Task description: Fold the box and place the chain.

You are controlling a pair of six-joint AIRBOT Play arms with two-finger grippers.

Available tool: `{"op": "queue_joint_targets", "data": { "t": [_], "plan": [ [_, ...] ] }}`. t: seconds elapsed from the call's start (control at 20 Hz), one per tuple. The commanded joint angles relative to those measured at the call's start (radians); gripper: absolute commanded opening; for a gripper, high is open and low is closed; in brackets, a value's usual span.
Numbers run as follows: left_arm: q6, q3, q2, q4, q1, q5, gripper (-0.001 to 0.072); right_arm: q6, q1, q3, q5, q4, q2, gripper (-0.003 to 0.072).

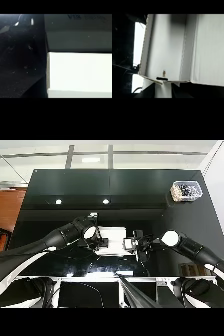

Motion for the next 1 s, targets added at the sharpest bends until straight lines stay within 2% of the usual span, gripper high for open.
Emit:
{"op": "queue_joint_targets", "data": {
  "t": [0.0,0.2,0.5,0.55,0.6,0.65,0.7,0.75,0.8,0.85,0.9,0.95],
  "plan": [
    [-0.001,0.000,0.000,0.004,0.000,0.002,0.0031,0.009,0.001,0.001,-0.012,0.073,-0.007,0.0239],
    [-0.001,0.000,0.000,0.004,0.000,0.004,0.0031,0.042,0.025,0.001,-0.041,0.238,-0.045,0.0239],
    [-0.001,0.000,0.000,0.000,0.000,0.028,0.0031,0.068,0.056,0.001,-0.103,0.250,-0.078,0.0242],
    [-0.001,0.000,0.000,0.000,0.000,0.028,0.0031,0.068,0.056,0.001,-0.102,0.249,-0.078,0.0334],
    [-0.001,0.000,0.000,0.000,0.000,0.028,0.0031,0.070,0.056,0.001,-0.102,0.237,-0.078,0.0331],
    [-0.001,0.000,0.000,0.000,0.000,0.028,0.0031,0.078,0.056,0.001,-0.100,0.217,-0.078,0.0167],
    [-0.001,0.000,0.000,0.000,0.000,0.028,0.0031,0.081,0.056,0.001,-0.100,0.205,-0.078,0.0201],
    [-0.001,0.000,0.000,0.000,0.000,0.028,0.0031,0.086,0.056,0.001,-0.102,0.209,-0.078,0.0371],
    [-0.001,0.000,0.000,0.000,0.000,0.028,0.0031,0.087,0.056,0.001,-0.102,0.207,-0.078,0.0299],
    [-0.001,0.000,0.000,0.000,0.000,0.027,0.0031,0.090,0.056,0.001,-0.102,0.197,-0.078,0.0102],
    [-0.001,0.000,0.000,0.000,0.000,0.027,0.0031,0.099,0.055,0.001,-0.100,0.186,-0.077,0.0060],
    [-0.001,0.000,0.000,0.000,0.000,0.024,0.0031,0.170,0.047,0.003,-0.086,0.154,-0.058,0.0059]
  ]
}}
